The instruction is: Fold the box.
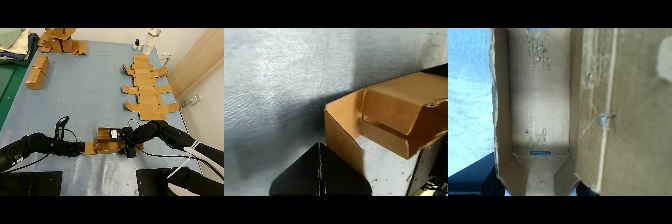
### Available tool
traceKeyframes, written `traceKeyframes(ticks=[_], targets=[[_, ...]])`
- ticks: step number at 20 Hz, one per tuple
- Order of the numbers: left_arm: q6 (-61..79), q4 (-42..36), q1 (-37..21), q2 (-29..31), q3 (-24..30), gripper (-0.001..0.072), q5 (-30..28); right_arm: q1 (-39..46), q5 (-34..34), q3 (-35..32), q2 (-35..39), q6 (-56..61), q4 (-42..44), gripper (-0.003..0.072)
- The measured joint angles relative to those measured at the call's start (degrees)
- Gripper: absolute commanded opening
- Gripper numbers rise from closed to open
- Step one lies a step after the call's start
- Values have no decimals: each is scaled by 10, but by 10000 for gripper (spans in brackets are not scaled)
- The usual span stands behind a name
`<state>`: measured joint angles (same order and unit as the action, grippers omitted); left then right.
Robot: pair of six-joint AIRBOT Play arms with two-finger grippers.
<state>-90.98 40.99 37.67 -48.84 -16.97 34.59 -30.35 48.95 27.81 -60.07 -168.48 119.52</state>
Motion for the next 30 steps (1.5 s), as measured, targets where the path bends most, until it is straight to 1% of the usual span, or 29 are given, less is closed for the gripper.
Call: traceKeyframes(ticks=[3, 6, 15, 16, 17, 19, 25, 26, 30], targets=[[20, -39, 21, -3, -3, 9, -17, 0, 0, 0, 0, 0, 0, 501], [50, -64, 35, -3, -18, 10, -31, 0, 0, 0, 0, 0, 0, 501], [74, -76, 43, -3, -42, 15, -28, 0, 0, 0, 0, 0, 0, 501], [75, -75, 42, -3, -43, 111, -26, 0, 0, 0, 0, 0, 0, 500], [75, -74, 39, -3, -44, 322, -22, 0, 0, 0, 0, 0, 0, 501], [75, -73, 26, -3, -47, 285, -7, 0, 0, 0, 0, 0, 0, 500], [85, -68, -18, -3, -67, 288, 44, 0, 0, 0, 0, 0, 0, 500], [85, -67, -22, -3, -71, 313, 49, 0, 0, 0, 0, 0, 0, 501], [87, -70, -22, -5, -82, 314, 61, 0, 0, 0, 0, 0, 0, 500]])
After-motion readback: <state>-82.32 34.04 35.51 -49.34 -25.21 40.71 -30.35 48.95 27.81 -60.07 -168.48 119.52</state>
